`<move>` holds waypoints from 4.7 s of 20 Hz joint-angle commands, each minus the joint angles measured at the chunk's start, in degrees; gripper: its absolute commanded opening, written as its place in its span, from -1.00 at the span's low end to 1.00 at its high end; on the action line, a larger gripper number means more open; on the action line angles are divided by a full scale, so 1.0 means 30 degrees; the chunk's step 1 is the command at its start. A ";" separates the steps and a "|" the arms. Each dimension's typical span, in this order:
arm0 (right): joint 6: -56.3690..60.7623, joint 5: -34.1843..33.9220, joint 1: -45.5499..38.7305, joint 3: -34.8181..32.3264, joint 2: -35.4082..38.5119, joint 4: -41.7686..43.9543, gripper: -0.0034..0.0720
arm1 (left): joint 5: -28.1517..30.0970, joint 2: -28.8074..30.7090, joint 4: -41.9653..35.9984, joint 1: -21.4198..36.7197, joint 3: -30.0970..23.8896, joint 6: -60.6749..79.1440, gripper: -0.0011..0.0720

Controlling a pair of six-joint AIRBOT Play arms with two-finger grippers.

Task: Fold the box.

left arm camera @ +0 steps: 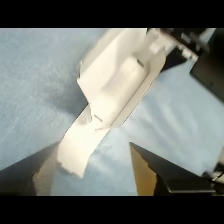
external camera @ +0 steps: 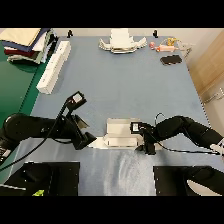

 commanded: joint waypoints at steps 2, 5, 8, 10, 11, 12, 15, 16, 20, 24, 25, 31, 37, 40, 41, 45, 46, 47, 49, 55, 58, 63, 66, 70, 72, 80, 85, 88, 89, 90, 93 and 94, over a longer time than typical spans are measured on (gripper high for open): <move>0.0029 0.0007 0.0007 0.0015 0.0015 0.0015 0.32 | 0.0656 0.0372 0.0954 -0.0007 -0.1348 0.4721 0.92; 0.0029 0.0007 0.0007 0.0015 0.0015 0.0022 0.32 | 0.1858 -0.0940 0.0503 -0.0022 -0.1763 0.7162 0.92; 0.0029 0.0007 0.0007 0.0015 0.0015 0.0022 0.32 | 0.1960 -0.2601 -0.0474 -0.0015 -0.1865 0.9209 0.92; 0.0029 0.0007 0.0000 0.0015 0.0015 0.0015 0.32 | 0.1974 -0.3439 -0.0998 -0.0015 -0.2251 1.1417 0.92; 0.0029 0.0007 0.0007 0.0015 0.0015 0.0022 0.32 | 0.2033 -0.3796 -0.1508 -0.0022 -0.2470 1.2925 0.92; 0.0029 0.0007 0.0007 0.0015 0.0015 0.0022 0.31 | 0.2310 -0.4153 -0.2339 -0.0022 -0.2652 1.4418 0.92; 0.0029 0.0007 0.0000 0.0015 0.0015 0.0015 0.32 | 0.3570 -0.5493 -0.5603 -0.0153 -0.2703 1.8098 0.92; 0.0029 0.0007 0.0000 0.0015 0.0015 0.0015 0.32 | 0.3861 -0.5960 -0.6317 -0.0430 -0.2703 1.9147 0.91; 0.0029 0.0007 0.0007 0.0015 0.0015 0.0015 0.32 | 0.4823 -0.7286 -0.7635 -0.1596 -0.2696 2.0261 0.32; 0.0029 0.0007 0.0007 0.0015 0.0015 0.0015 0.32 | 0.5676 -0.8102 -0.7766 -0.2288 -0.2645 2.0334 -0.13; 0.0029 0.0007 0.0007 0.0015 0.0015 0.0022 0.32 | 0.5741 -0.8276 -0.7774 -0.2288 -0.2637 2.0334 -0.17; 0.0029 0.0007 0.0007 0.0015 0.0015 0.0015 0.32 | 0.7410 -0.8429 -0.7759 -0.2288 -0.2630 2.0334 -0.38; 0.0029 0.0007 0.0007 0.0015 0.0015 0.0022 0.32 | 0.5770 -0.8459 -0.5348 -0.2280 -0.2630 2.0021 0.19; 0.0029 0.0007 0.0007 0.0015 0.0015 0.0022 0.31 | 0.5275 -0.8204 -0.3803 -0.2266 -0.2630 1.8688 0.25; 0.0029 0.0007 0.0007 0.0015 0.0015 0.0015 0.32 | 0.5268 -0.8094 -0.3599 -0.2237 -0.2623 1.8615 0.24; 0.0029 0.0007 0.0000 0.0015 0.0015 0.0015 0.31 | 0.6186 -0.8029 -0.4816 -0.2288 -0.2623 1.9023 0.18; 0.0029 0.0007 0.0007 0.0015 0.0015 0.0022 0.31 | 0.6564 -0.8065 -0.5581 -0.2288 -0.2623 1.9562 -0.06; 0.0029 0.0007 0.0007 0.0015 0.0015 0.0022 0.32 | 0.6863 -0.8189 -0.6492 -0.2295 -0.2623 2.0130 -0.06; 0.0029 0.0007 0.0007 0.0015 0.0015 0.0015 0.32 | 0.7082 -0.8568 -0.7745 -0.2565 -0.2572 2.0444 -0.30; 0.0029 0.0007 0.0007 0.0015 0.0015 0.0022 0.32 | 0.8874 -0.9748 -0.8480 -0.3818 -0.2295 2.0487 -0.52; 0.0029 0.0007 0.0007 0.0015 0.0015 0.0022 0.32 | 0.8888 -0.9916 -0.8502 -0.3920 -0.2266 2.0473 -0.40; 0.0029 0.0007 0.0007 0.0015 0.0015 0.0022 0.32 | 0.8284 -0.9916 -0.8495 -0.3949 -0.2273 1.9271 0.52; 0.0029 0.0007 0.0007 0.0015 0.0015 0.0015 0.32 | 0.8284 -0.9843 -0.7737 -0.3942 -0.2244 1.8309 -0.30; 0.0029 0.0007 0.0007 0.0015 0.0015 0.0015 0.32 | 0.7963 -0.8415 -0.2834 -0.3905 -0.1800 1.1854 -0.69; 0.0029 0.0007 0.0000 0.0015 0.0015 0.0015 0.32 | 0.6849 -0.6907 -0.0058 -0.3905 -0.1537 0.7446 -0.69; 0.0029 0.0007 0.0007 0.0015 0.0015 0.0015 0.32 | 0.0685 -0.0102 0.9748 -0.2703 -0.1501 -1.5599 -0.69; 0.0029 0.0007 0.0007 0.0015 0.0015 0.0015 0.32 | -0.0714 0.0437 0.9114 0.0408 -0.2025 -1.8848 -0.93; 0.0029 0.0007 0.0007 0.0015 0.0015 0.0022 0.32 | 0.0590 -0.0619 0.5923 0.0430 -0.3235 -1.7799 -0.93; 0.0029 0.0007 0.0007 0.0015 0.0015 0.0022 0.32 | 0.1319 -0.1107 0.4823 0.0226 -0.3628 -1.7274 -0.93; 0.0029 0.0007 0.0007 0.0015 0.0015 0.0015 0.32 | 0.2157 -0.1712 0.3730 -0.0087 -0.3985 -1.6757 -0.93; 0.0029 0.0007 0.0007 0.0015 0.0015 0.0015 0.32 | 0.4597 -0.3723 0.1712 -0.1537 -0.4299 -1.5832 -0.93; 0.0029 0.0007 0.0007 0.0015 0.0015 0.0015 0.32 | 0.5566 -0.4415 0.1042 -0.2149 -0.4299 -1.5475 -0.93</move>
